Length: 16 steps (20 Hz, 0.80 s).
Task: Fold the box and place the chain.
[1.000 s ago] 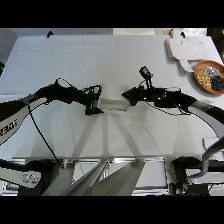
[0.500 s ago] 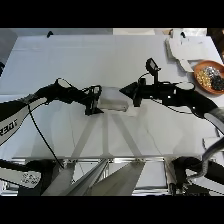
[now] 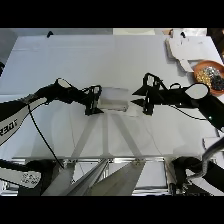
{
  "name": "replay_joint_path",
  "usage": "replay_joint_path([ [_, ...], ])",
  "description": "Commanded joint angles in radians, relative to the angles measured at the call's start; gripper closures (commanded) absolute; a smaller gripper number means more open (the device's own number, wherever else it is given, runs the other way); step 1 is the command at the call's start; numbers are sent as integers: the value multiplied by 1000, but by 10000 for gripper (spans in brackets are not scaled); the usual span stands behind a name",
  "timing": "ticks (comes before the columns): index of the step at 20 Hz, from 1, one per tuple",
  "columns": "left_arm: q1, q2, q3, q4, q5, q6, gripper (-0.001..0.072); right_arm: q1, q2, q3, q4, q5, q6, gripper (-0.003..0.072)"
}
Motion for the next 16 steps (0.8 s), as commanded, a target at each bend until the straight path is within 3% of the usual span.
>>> replay_joint_path([
  [1, -1, 0, 0, 0, 0, 0, 394, 0, -32, -63, -72, -100, -53, 366],
  [6, -1, 0, 0, 0, 0, 0, 394, 1, -186, -73, -3, -99, -194, 369],
  [9, -1, 0, 0, 0, 0, 0, 394, 1, -270, -73, 129, -77, -330, 371],
  [16, -1, 0, 0, 0, 0, 0, 394, 1, -319, -73, 312, -42, -493, 402],
])
